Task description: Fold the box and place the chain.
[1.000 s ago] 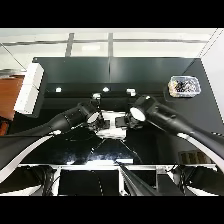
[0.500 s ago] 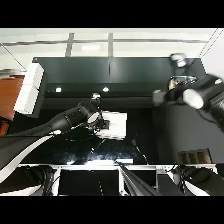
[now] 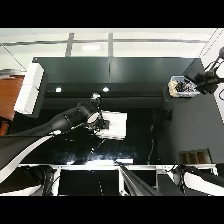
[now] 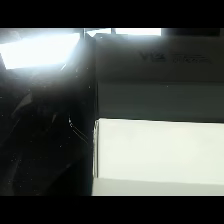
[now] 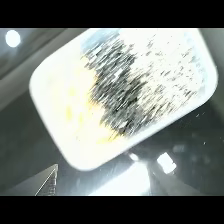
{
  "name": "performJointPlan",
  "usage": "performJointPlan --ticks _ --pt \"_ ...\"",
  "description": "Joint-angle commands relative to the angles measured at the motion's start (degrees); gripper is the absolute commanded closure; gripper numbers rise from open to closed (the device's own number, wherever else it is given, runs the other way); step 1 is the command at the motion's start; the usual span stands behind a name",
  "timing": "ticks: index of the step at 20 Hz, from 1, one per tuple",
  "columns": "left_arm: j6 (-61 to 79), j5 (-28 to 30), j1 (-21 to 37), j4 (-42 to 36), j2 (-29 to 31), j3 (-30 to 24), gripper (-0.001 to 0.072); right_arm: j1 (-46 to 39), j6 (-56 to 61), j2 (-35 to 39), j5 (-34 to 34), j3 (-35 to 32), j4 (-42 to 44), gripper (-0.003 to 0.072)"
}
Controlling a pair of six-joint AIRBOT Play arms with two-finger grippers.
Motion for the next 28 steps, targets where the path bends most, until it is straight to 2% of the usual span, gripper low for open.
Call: performJointPlan --ticks 1,5,9,15,28 --pt "-0.04 0.96 0.04 -0.17 0.02 -0.02 0.0681 -5.55 2.73 -9.25 -0.74 6.23 5.75 0.0085" --pt "-0.02 0.63 0.04 -0.17 0.02 -0.02 0.0682 -5.92 7.26 -16.74 2.84 12.46 3.61 0.0086" --pt "-0.02 0.57 0.04 -0.17 0.02 -0.02 0.0682 -5.92 13.00 -20.00 3.32 16.11 -1.81 0.0091" --pt "0.00 0.50 0.04 -0.17 0.02 -0.02 0.0681 -6.54 14.82 -22.60 3.26 16.68 -3.28 0.0091" --pt "0.46 -0.22 0.04 -0.15 0.02 -0.02 0.0681 -7.82 17.27 -26.43 -2.54 16.70 -1.25 0.0093"
